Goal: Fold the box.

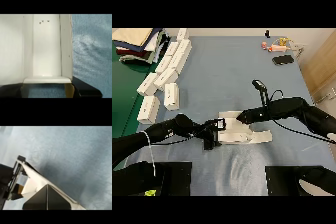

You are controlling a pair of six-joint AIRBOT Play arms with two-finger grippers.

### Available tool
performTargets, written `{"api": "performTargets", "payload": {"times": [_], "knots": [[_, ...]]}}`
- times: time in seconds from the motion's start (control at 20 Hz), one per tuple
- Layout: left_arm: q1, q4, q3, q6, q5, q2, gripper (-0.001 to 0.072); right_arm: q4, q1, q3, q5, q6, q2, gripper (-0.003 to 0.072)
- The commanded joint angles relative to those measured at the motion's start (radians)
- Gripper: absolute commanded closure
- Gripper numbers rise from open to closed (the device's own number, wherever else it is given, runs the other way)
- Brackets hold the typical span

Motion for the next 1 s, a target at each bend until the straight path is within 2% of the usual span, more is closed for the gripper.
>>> {"api": "performTargets", "payload": {"times": [0.0, 0.35, 0.95], "knots": [[0.0, 0.0, 0.0, 0.0, -0.002, 0.0, 0.0183, -0.057, 0.0, 0.031, 0.013, 0.003, -0.103, 0.0684], [0.0, 0.0, 0.0, 0.0, -0.002, 0.0, 0.0183, -0.087, 0.0, 0.031, 0.016, -0.034, -0.24, 0.0685], [0.0, 0.0, 0.0, 0.0, -0.002, 0.0, 0.0183, -0.087, 0.0, 0.031, -0.021, -0.05, -0.237, 0.0685]]}}
